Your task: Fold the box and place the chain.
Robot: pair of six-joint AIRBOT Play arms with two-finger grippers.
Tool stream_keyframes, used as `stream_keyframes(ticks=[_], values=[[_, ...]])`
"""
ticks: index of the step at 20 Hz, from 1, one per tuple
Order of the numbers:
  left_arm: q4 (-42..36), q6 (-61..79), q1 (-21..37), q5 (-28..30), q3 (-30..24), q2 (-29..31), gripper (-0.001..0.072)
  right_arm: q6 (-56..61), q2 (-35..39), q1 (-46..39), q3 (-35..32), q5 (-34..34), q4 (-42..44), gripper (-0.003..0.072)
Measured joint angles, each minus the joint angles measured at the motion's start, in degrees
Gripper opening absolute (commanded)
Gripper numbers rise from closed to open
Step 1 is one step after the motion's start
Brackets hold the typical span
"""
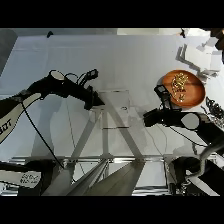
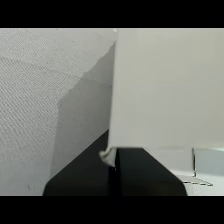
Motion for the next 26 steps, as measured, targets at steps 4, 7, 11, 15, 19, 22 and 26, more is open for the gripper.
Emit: stream_keyframes(ticks=[4, 7, 11, 15, 19, 22, 26], values=[[0.0, 0.0, 0.0, 0.0, 0.0, 0.0, 0.0008, 0.0, 0.0, 0.0, 0.0, 0.0, 0.0, 0.0013], [0.1, -0.2, 0.0, 0.0, 0.0, 0.0, 0.0005, 0.0, 0.0, 0.0, 0.0, 0.1, 0.2, 0.0452], [0.4, -0.1, 0.0, 0.2, 0.0, 0.3, 0.0003, 0.0, 0.1, 0.0, 1.0, 0.1, -0.2, 0.0583], [5.2, 0.3, 0.0, -1.0, 0.0, 4.1, 0.0000, 0.0, 2.0, 0.0, 4.6, 1.6, -0.5, 0.0583], [10.9, 1.0, 0.0, -5.6, 0.0, 11.8, -0.0002, 0.2, 7.1, 0.0, 7.8, 4.0, -1.4, 0.0583], [12.3, 1.1, -0.4, -7.4, -0.7, 17.2, -0.0003, 0.2, 12.7, 0.0, 8.8, 5.4, -3.2, 0.0583], [9.6, 2.1, -1.0, -2.9, -5.5, 19.8, -0.0003, 0.2, 19.8, 0.0, 9.3, 5.1, -4.4, 0.0582]])
